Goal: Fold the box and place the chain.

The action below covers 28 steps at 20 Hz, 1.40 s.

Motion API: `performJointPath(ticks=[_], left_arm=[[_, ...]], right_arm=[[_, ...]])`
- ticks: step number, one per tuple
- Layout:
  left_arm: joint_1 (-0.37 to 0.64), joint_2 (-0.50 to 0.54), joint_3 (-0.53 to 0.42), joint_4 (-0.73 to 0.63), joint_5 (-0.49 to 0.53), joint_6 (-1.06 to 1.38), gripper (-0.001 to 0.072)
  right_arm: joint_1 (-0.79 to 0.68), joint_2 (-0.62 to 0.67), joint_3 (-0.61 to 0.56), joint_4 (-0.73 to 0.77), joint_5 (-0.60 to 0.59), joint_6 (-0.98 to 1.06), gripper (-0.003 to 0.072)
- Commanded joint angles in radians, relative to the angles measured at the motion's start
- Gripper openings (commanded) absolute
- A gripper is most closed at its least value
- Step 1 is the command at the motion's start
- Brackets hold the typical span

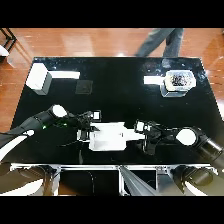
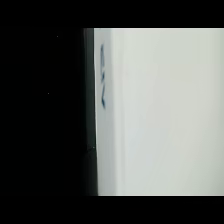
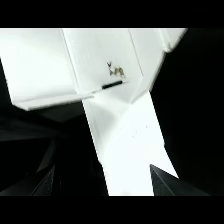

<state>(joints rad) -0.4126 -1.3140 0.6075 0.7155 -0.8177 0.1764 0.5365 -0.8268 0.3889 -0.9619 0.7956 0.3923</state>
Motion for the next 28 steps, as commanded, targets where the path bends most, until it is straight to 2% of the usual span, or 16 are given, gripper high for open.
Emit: performJointPath(ticks=[1, 8, 17, 22, 28], left_arm=[[0.0, -0.001, 0.0, 0.006, 0.006, -0.002, 0.0022], [0.0, -0.001, 0.0, 0.006, 0.006, -0.002, 0.0022], [0.0, -0.001, 0.0, 0.006, 0.006, -0.002, 0.0022], [0.0, -0.001, 0.0, 0.006, 0.005, -0.001, 0.0021], [0.0, -0.001, 0.0, 0.006, 0.006, -0.001, 0.0022]], right_arm=[[0.076, -0.054, -0.007, 0.008, -0.108, -0.005, 0.0699], [0.192, -0.107, -0.007, 0.008, -0.183, -0.011, 0.0698], [0.236, -0.142, -0.007, 0.031, -0.2, -0.011, 0.0698], [0.295, -0.159, -0.007, 0.098, -0.338, -0.011, 0.0698], [0.294, -0.159, 0.003, 0.117, -0.361, -0.008, 0.0698]])
